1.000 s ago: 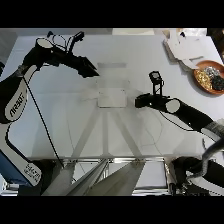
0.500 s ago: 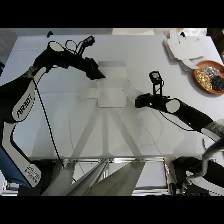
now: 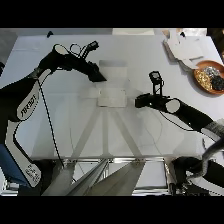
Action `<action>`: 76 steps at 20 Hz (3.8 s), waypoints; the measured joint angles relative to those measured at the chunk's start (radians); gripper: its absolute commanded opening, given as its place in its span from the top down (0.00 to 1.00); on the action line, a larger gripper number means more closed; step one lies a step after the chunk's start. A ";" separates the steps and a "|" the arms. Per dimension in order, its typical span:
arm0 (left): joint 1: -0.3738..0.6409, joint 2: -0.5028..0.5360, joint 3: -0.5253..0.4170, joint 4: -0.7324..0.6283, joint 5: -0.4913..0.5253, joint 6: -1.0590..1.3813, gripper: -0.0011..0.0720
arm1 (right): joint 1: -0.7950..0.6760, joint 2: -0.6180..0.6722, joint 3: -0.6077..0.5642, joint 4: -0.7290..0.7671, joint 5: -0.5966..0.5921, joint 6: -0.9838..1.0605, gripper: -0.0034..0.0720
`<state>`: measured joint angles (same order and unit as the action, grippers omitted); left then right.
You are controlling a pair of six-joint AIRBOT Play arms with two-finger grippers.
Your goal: Fold the box and place the chain.
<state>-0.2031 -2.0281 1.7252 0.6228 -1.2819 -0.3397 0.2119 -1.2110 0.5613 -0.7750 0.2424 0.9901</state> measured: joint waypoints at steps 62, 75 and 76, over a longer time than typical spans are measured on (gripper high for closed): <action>-0.062 0.422 -0.500 0.003 0.056 0.343 0.98 | -0.574 0.440 0.003 -0.097 0.287 0.000 0.39; -0.087 0.299 -0.510 -0.115 0.182 0.597 0.98 | -0.578 0.440 0.003 -0.097 0.305 0.000 0.39; -0.087 0.290 -0.510 -0.118 0.185 0.599 0.98 | -0.578 0.440 0.003 -0.097 0.305 0.000 0.39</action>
<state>-0.2901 -1.7386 1.2148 0.5049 -1.0969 0.2596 -0.3656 -0.7708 0.5644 -0.8719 0.5476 0.9905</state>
